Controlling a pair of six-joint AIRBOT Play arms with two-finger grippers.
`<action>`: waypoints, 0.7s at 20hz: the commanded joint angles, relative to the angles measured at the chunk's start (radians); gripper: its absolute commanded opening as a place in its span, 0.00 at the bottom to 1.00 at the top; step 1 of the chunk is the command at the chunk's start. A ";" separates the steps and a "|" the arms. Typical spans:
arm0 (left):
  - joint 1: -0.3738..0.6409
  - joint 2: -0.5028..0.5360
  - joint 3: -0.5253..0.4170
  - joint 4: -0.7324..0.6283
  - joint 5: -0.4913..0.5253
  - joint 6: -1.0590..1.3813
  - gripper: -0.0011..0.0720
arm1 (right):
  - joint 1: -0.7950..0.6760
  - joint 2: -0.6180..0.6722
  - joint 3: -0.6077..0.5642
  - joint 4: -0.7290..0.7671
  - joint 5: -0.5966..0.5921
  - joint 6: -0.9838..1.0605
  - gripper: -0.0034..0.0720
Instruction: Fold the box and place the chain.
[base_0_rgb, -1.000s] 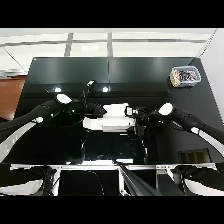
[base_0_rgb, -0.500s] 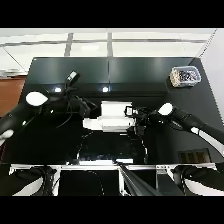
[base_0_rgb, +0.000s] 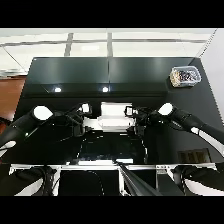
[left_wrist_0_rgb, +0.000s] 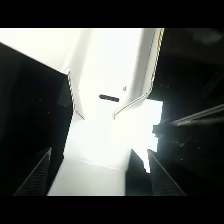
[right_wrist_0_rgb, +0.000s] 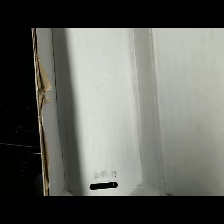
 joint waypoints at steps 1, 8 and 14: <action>-0.035 -0.111 0.068 0.074 0.014 0.045 0.96 | 0.001 -0.001 -0.001 0.000 0.000 0.000 0.37; -0.099 -0.172 0.101 -0.032 0.019 0.119 0.75 | 0.000 -0.001 -0.001 0.000 0.000 0.000 0.37; -0.108 -0.173 0.107 -0.108 0.017 0.119 0.32 | 0.000 -0.001 -0.001 0.000 0.000 0.000 0.37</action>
